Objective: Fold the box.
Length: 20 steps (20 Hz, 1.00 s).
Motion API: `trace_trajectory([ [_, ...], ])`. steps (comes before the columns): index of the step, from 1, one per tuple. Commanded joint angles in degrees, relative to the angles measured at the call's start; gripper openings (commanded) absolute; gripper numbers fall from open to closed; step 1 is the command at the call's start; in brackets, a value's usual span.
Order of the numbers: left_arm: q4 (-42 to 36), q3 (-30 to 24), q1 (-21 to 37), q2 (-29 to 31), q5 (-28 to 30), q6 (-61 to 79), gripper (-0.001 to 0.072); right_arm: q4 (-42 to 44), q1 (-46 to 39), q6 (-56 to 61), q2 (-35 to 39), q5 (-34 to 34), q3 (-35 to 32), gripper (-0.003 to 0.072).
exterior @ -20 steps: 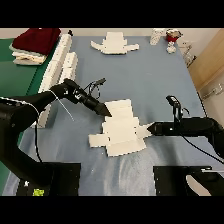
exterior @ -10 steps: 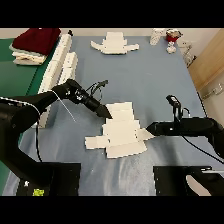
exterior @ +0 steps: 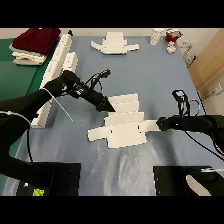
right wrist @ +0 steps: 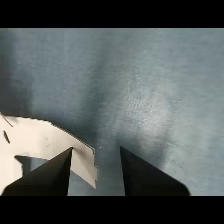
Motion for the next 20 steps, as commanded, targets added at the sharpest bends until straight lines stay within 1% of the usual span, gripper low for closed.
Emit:
trace_trajectory([
  [1, 0.76, -2.99, -1.01, 5.07, 6.32, 5.57, 0.0004, -5.84, 0.00, 6.95, 0.07, 3.54, 1.95, 0.0469],
  [3, 0.70, -8.48, -2.14, 9.99, 10.82, 9.77, 0.0004, -5.81, 0.00, 10.58, 0.07, 6.64, 2.12, 0.0469],
  [4, 0.70, -11.72, -3.13, 12.85, 14.12, 12.66, 0.0004, -5.81, 0.00, 12.44, 0.07, 8.02, 2.12, 0.0469],
  [6, 0.00, -18.78, -5.97, 19.21, 22.93, 17.88, 0.0004, -5.77, 0.02, 15.69, 0.04, 10.47, 2.12, 0.0469],
  [8, -2.97, -25.46, -9.40, 24.83, 30.21, 25.05, 0.0005, -5.75, 0.02, 18.12, -0.04, 12.11, 2.12, 0.0469],
  [10, -6.43, -29.88, -12.39, 27.80, 33.83, 31.43, 0.0006, -5.73, 0.02, 18.80, -0.92, 12.83, 2.12, 0.0469],
  [12, -7.87, -32.02, -14.67, 28.04, 34.62, 33.99, 0.0007, -5.60, 0.02, 18.80, -2.58, 12.81, 2.12, 0.0469],
  [14, -7.87, -32.50, -16.20, 26.93, 34.67, 34.45, 0.0009, -4.39, 0.02, 18.82, -4.42, 12.79, 2.10, 0.0469],
  [17, -7.85, -32.48, -16.63, 25.40, 35.34, 34.42, 0.0010, -1.64, 0.02, 18.80, -6.56, 12.76, 2.12, 0.0469],
  [20, -7.50, -32.11, -16.31, 25.07, 37.68, 34.16, 0.0010, -1.05, 0.02, 18.80, -6.60, 12.74, 2.12, 0.0469],
])
